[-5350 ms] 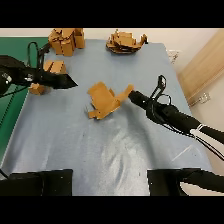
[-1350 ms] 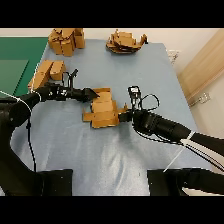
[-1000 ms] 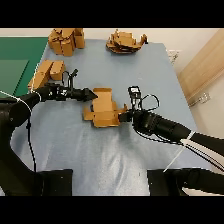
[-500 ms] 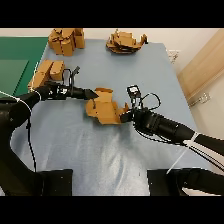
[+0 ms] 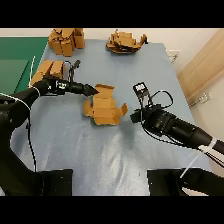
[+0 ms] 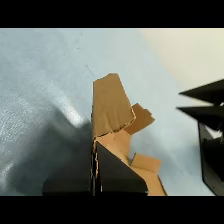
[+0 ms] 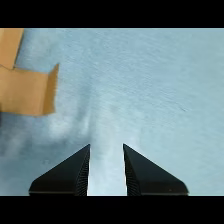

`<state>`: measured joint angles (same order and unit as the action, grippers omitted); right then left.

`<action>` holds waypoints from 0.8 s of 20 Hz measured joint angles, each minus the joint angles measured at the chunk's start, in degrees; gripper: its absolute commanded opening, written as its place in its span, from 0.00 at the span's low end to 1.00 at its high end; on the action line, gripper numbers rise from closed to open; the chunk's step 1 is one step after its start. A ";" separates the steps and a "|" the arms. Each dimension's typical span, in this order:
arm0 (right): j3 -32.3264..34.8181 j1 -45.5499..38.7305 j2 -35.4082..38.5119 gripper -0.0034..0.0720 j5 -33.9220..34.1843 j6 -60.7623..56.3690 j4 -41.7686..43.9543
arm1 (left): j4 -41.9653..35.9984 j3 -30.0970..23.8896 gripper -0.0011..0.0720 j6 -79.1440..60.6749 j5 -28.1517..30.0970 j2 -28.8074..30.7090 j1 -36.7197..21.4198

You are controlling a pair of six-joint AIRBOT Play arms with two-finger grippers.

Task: Fold the box.

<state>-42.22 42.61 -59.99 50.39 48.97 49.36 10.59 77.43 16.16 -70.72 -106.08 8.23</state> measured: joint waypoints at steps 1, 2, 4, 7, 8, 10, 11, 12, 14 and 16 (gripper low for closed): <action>0.00 0.00 0.90 0.48 1.33 1.33 -0.09 | 0.44 0.09 0.03 -2.25 -0.31 0.02 -0.02; 0.00 0.02 1.77 0.48 2.27 2.73 -0.04 | 0.87 0.22 0.03 -5.79 -1.11 0.04 -0.02; 0.00 0.72 3.61 0.48 3.78 6.01 0.22 | 1.25 0.26 0.03 -13.22 -2.67 0.04 -0.02; 0.00 3.43 6.03 0.48 5.31 9.64 0.39 | 0.39 0.20 0.03 -25.79 -5.60 0.04 -0.02; 0.00 4.59 6.62 0.48 5.70 10.21 0.44 | -1.11 -0.11 0.03 -30.29 -6.95 0.04 -0.02; 0.00 6.84 7.34 0.48 7.08 11.13 0.39 | -4.70 -0.98 0.03 -37.57 -9.33 0.04 -0.02; 0.04 7.82 7.56 0.48 7.72 11.28 0.31 | -6.29 -1.66 0.03 -40.68 -10.34 0.04 -0.02; 0.04 8.74 7.72 0.48 8.70 11.56 0.09 | -7.50 -2.38 0.03 -43.25 -11.30 0.04 -0.04; 0.07 10.32 7.93 0.48 9.92 12.70 -0.63 | -10.14 -4.13 0.03 -47.71 -13.27 -0.09 -0.15; 0.07 11.74 8.02 0.48 10.12 15.34 -0.57 | -12.00 -6.03 0.03 -50.73 -14.60 -0.35 -0.44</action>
